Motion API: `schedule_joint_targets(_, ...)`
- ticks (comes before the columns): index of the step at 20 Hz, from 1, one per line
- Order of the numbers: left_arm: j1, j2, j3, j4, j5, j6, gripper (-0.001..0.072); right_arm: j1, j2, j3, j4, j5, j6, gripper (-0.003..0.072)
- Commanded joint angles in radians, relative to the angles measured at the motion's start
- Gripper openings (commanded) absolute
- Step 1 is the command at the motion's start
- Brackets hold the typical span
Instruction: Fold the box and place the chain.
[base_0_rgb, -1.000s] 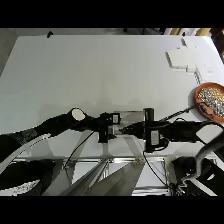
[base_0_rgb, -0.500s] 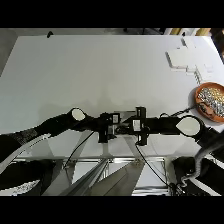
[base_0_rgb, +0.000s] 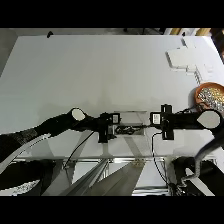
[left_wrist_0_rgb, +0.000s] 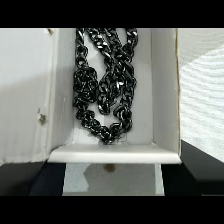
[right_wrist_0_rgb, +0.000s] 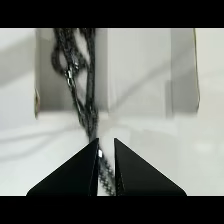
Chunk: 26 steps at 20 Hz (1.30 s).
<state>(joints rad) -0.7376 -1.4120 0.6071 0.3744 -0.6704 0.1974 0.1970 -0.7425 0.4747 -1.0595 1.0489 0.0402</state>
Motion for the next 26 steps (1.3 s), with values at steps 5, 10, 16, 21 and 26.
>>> schedule_joint_targets(5, 0.0, 0.0, 0.001, 0.0, 0.0, 0.0, 0.0173, -0.085, -0.177, -0.018, -0.022, -0.048, -0.093, 0.018)
schedule_joint_targets(10, 0.0, 0.0, 0.001, 0.0, 0.0, 0.0, 0.0173, -0.085, -0.266, -0.019, 0.103, -0.07, -0.204, 0.0178)
schedule_joint_targets(16, 0.0, 0.0, 0.001, 0.0, 0.0, 0.0, 0.0173, -0.047, -0.3, -0.02, 0.117, -0.081, -0.225, 0.0155)
schedule_joint_targets(21, 0.0, 0.0, 0.001, 0.0, 0.0, 0.0, 0.0173, -0.047, -0.3, -0.02, 0.135, -0.059, -0.221, 0.0075)
schedule_joint_targets(26, 0.0, 0.0, 0.001, 0.0, 0.0, 0.0, 0.0173, -0.047, -0.299, -0.02, 0.148, -0.038, -0.216, 0.0013)
